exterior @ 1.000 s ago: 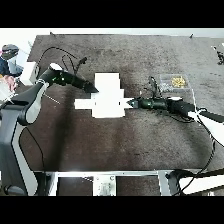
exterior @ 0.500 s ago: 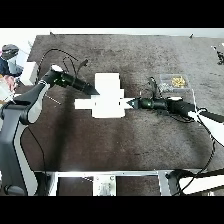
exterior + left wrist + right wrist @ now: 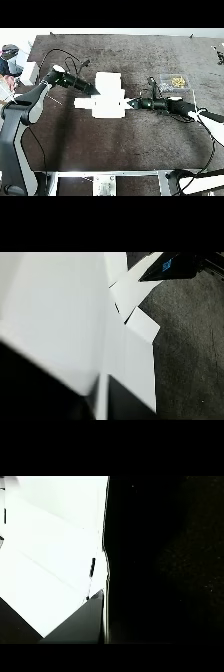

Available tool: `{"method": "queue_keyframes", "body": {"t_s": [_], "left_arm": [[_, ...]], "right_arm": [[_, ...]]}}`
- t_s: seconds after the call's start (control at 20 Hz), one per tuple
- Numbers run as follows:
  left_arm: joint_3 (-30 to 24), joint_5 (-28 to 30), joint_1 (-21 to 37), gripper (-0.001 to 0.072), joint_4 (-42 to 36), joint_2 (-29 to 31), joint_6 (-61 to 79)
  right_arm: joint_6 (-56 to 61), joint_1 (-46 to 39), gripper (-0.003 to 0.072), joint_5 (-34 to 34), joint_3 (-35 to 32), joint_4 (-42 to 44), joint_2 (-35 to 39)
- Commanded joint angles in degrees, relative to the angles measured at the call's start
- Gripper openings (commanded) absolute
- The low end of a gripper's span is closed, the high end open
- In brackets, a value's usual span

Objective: Fold the box and place the chain.

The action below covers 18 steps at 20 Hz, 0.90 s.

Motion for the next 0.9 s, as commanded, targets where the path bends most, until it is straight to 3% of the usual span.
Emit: {"method": "queue_keyframes", "body": {"t_s": [0.0, 0.1, 0.15, 0.2, 0.25, 0.6, 0.85], "left_arm": [[0.07, 0.07, -0.02, 0.0034, -0.09, -0.02, 2.67], [0.07, -0.11, 0.0, 0.001, -0.09, -0.02, 5.25], [0.07, -0.15, 0.0, 0.001, -0.09, -0.02, 7.58], [0.07, -0.17, 0.0, 0.001, -0.22, -0.02, 10.21], [0.07, 0.17, 0.0, 0.001, -0.39, 0.04, 13.64], [0.07, 5.77, 0.0, 0.001, -1.01, 0.09, 32.7], [-0.13, 7.74, 0.0, 0.001, -2.27, -0.09, 39.12]], "right_arm": [[-0.94, 0.07, 0.0007, 0.04, -0.02, -0.9, 0.33], [-3.06, 0.0, 0.0009, 0.13, -0.02, -1.05, 0.96], [-4.35, -0.09, 0.0057, 0.15, -0.02, -1.07, 1.36], [-4.7, -0.46, 0.0235, 0.13, -0.02, -1.09, 2.12], [-4.7, -1.09, 0.0294, 0.11, -0.02, -1.11, 3.1], [-4.68, -8.33, 0.0294, 0.02, -0.02, -1.29, 10.54], [-4.7, -9.11, 0.0294, 0.07, 0.0, -2.16, 10.64]]}}
